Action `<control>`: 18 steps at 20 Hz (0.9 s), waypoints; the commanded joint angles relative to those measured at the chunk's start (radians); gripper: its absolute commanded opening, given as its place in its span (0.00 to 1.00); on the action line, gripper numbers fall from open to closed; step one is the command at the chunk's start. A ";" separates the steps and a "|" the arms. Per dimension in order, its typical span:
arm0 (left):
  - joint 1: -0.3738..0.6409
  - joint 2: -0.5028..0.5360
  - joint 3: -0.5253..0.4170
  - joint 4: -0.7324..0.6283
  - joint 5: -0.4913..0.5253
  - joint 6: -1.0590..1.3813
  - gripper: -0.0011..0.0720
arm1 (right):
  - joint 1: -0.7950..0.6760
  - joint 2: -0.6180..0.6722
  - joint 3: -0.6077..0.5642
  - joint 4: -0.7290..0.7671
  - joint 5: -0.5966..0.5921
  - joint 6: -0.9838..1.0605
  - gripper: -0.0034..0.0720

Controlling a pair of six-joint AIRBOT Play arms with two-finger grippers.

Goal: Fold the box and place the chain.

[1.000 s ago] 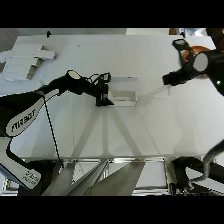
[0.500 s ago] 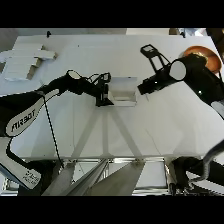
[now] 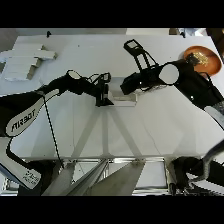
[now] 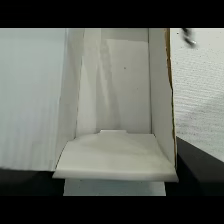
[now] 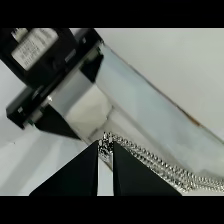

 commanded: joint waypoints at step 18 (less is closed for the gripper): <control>0.000 0.000 0.000 0.000 0.000 0.000 0.67 | 0.006 -0.110 0.000 0.082 -0.068 -0.171 0.06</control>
